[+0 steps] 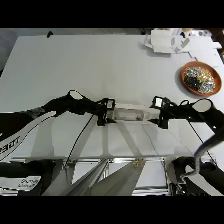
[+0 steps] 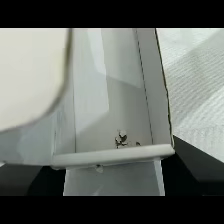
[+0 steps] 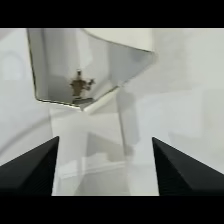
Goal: Fold the box and place the chain.
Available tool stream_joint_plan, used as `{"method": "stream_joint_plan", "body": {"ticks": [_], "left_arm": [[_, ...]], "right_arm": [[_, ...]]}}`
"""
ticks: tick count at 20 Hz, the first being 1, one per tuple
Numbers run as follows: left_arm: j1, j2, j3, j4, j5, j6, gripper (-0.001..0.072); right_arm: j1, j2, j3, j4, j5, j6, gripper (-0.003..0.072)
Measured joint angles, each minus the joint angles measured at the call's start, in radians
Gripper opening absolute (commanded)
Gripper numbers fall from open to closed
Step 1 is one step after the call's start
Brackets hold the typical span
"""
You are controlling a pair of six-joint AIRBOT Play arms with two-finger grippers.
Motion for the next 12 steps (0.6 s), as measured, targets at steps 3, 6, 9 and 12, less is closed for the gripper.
{"method": "stream_joint_plan", "body": {"ticks": [3, 6, 9, 12], "left_arm": [[0.000, 0.000, 0.000, 0.000, -0.002, 0.000, 0.0251], [0.000, 0.000, 0.000, 0.000, -0.002, 0.000, 0.0251], [0.000, 0.000, 0.000, 0.000, -0.002, 0.001, 0.0251], [0.000, 0.000, 0.000, 0.000, -0.002, 0.002, 0.0251]], "right_arm": [[-0.009, 0.079, 0.000, 0.058, 0.052, 0.048, 0.0026], [0.027, 0.112, 0.000, 0.125, 0.129, 0.066, 0.0022], [0.092, 0.123, 0.000, 0.158, 0.135, 0.076, 0.0021], [0.151, 0.126, 0.000, 0.208, 0.006, 0.084, 0.0021]]}}
